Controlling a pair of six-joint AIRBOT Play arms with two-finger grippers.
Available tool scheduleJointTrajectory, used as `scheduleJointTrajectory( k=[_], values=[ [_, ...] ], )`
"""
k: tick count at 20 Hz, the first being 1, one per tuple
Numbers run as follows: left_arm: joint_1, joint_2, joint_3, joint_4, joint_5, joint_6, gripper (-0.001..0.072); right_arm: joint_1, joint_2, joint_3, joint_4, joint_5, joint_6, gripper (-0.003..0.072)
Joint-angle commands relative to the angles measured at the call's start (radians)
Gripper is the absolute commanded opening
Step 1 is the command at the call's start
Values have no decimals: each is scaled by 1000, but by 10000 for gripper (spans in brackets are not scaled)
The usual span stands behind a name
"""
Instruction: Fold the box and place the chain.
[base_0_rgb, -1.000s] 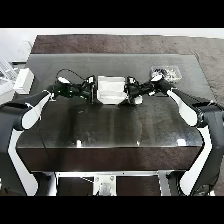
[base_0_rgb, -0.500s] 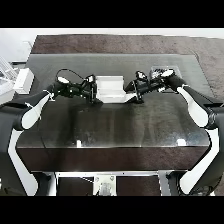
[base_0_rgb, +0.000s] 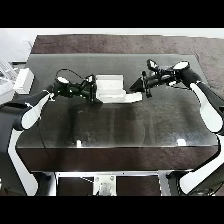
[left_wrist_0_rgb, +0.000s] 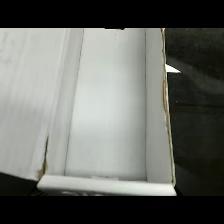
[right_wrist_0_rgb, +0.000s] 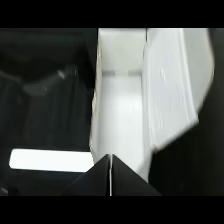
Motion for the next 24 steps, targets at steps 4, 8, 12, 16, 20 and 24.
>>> scheduleJointTrajectory(
  k=[4, 8, 12, 16, 20, 24],
  values=[
    [0, -1, 0, 0, -5, 2, 448, 125, 14, -2, 87, -108, 57, 1],
    [0, -1, 0, 0, -7, 2, 448, 153, 9, -1, 85, -367, 56, -1],
    [0, -1, 0, 0, -8, 2, 448, 152, -22, 0, 44, -430, 58, -2],
    [0, -1, 0, 0, -8, 2, 448, 138, -68, 0, 39, -511, 61, -2],
    [0, 0, 0, 0, -8, 2, 448, 123, -113, 0, 30, -513, 87, -3],
    [0, -1, 0, 0, -8, 2, 448, 129, -124, 0, -18, -466, 94, -3]
  ],
)
